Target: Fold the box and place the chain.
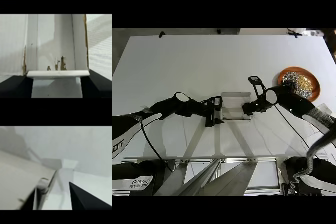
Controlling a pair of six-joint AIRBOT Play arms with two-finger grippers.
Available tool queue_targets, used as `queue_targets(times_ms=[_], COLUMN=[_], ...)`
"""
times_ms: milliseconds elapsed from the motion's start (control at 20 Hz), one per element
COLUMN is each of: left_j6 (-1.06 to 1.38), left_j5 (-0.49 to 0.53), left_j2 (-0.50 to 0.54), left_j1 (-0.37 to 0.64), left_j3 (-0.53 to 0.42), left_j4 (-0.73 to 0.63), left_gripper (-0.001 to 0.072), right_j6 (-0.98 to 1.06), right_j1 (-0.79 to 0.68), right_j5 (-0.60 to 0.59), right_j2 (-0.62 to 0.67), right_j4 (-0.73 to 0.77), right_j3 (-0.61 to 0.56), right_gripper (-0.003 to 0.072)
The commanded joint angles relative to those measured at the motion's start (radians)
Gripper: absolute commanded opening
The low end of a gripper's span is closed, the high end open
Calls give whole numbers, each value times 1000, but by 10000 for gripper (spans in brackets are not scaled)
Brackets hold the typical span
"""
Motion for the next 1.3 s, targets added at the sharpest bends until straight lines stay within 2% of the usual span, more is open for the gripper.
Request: queue_targets(times_ms=[0,150,300,500,550,950,1250], left_j6=[-3,-3,-3,-3,-3,-3,-3], left_j5=[8,4,-1,-1,0,-1,-1], left_j2=[1,1,1,1,1,1,1], left_j1=[1,0,0,0,0,0,0], left_j3=[0,0,0,0,0,0,0], left_j4=[-3,-3,-3,-3,-3,-3,-3], left_gripper=[271,271,271,271,271,271,271], right_j6=[9,9,9,47,82,145,202], right_j1=[6,10,50,86,89,92,153], right_j5=[-4,10,11,6,12,60,38], right_j2=[1,1,1,-3,-4,-28,-54], right_j4=[-1,34,19,-16,-44,-83,-158], right_j3=[1,1,1,1,1,1,1], right_gripper=[474,471,399,388,359,325,291])
